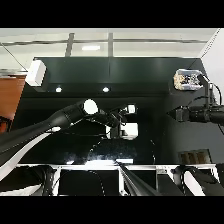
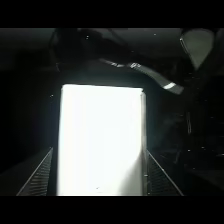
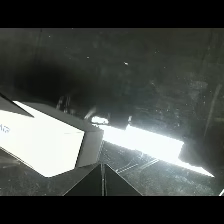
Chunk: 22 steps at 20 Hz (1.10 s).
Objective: Fold the box and place the chain.
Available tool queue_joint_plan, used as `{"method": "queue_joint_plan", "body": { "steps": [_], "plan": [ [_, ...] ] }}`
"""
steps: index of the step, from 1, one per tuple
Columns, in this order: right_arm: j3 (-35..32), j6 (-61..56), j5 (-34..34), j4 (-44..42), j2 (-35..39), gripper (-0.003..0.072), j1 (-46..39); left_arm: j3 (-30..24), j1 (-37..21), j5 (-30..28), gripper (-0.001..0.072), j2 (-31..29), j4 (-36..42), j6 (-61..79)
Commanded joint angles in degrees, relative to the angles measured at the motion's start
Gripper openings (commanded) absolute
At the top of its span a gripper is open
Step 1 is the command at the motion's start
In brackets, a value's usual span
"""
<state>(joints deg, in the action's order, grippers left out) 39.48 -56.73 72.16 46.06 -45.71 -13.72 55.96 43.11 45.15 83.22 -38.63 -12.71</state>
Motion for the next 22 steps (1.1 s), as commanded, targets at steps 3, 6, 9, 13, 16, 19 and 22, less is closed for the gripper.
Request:
{"method": "queue_joint_plan", "body": {
  "steps": [3, 6, 9, 13, 16, 19, 22],
  "plan": [
    [-0.04, -0.04, 0.02, 0.04, 0.02, 0.0015, -0.04, 0.04, -0.74, 1.92, 0.0711, -0.02, -0.17, -1.03],
    [-0.02, -0.04, 0.02, 0.04, 0.02, 0.0015, -0.04, 0.02, -0.72, 3.41, 0.0711, -0.02, -0.31, -1.03],
    [-0.04, -0.04, 0.02, 0.04, 0.02, 0.0015, -0.04, -0.02, -0.31, 3.43, 0.0711, 0.0, -1.68, -1.05],
    [-0.04, -0.04, -0.22, 0.07, 0.02, 0.0015, -0.04, -0.09, 2.1, 3.21, 0.0711, 0.04, -6.99, -1.05],
    [-0.02, -0.07, -0.59, 0.04, 0.02, 0.0015, -0.04, -0.09, 3.45, 2.89, 0.0711, 1.03, -9.14, -1.55],
    [-0.04, -0.07, -0.59, 0.04, 0.02, 0.0015, -0.04, -0.09, 3.72, 1.84, 0.0711, 3.28, -9.14, -3.85],
    [-0.04, -0.07, -0.63, 0.04, 0.02, 0.0015, -0.04, -0.04, 4.22, 0.92, 0.0711, 3.5, -9.25, -4.68]
  ]
}}
